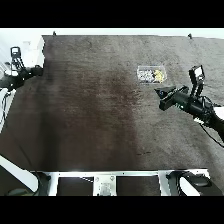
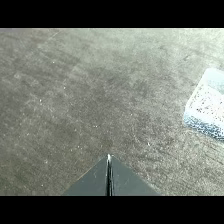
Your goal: Fold the box and place the chain.
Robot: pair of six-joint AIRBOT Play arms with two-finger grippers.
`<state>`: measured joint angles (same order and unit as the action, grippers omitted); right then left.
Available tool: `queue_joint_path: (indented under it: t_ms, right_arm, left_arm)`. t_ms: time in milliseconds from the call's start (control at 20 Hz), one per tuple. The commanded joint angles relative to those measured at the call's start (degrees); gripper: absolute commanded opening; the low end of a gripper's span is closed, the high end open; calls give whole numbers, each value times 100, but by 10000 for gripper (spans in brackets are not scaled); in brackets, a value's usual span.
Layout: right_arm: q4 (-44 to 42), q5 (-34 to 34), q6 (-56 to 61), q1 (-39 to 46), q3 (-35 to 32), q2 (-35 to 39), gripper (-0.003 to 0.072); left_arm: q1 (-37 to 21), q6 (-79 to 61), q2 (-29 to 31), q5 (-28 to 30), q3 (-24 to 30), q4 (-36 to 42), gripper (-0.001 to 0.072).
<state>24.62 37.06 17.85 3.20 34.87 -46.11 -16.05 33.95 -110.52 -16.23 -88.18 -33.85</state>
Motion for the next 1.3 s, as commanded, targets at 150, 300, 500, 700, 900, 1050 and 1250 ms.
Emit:
queue_joint_path:
  t_ms: [150, 300, 500, 700, 900, 1050, 1250]
  right_arm:
    - [-66, -24, 11, 0, -2, -4, 9]
    - [-66, -26, 9, 0, -2, -4, 9]
    - [-66, -26, 9, 0, -2, -4, 9]
    - [-68, -26, 11, 0, -2, -4, 9]
    - [-216, -24, 9, 0, -2, -4, 9]
    - [-216, -22, 9, 0, -2, -2, 9]
    - [-214, -22, 9, 0, -2, -2, 11]
  left_arm:
    - [173, 9, -236, 63, 2, 31, 18]
    - [173, -188, -236, 155, 2, 133, 19]
    - [245, -621, -236, 186, 0, 155, 19]
    - [245, -750, -236, 168, 0, 155, 19]
    - [245, -745, -236, 155, 2, 179, 68]
    - [258, -748, -236, 28, 0, 275, 316]
    - [286, -745, -236, -101, -76, 439, 626]
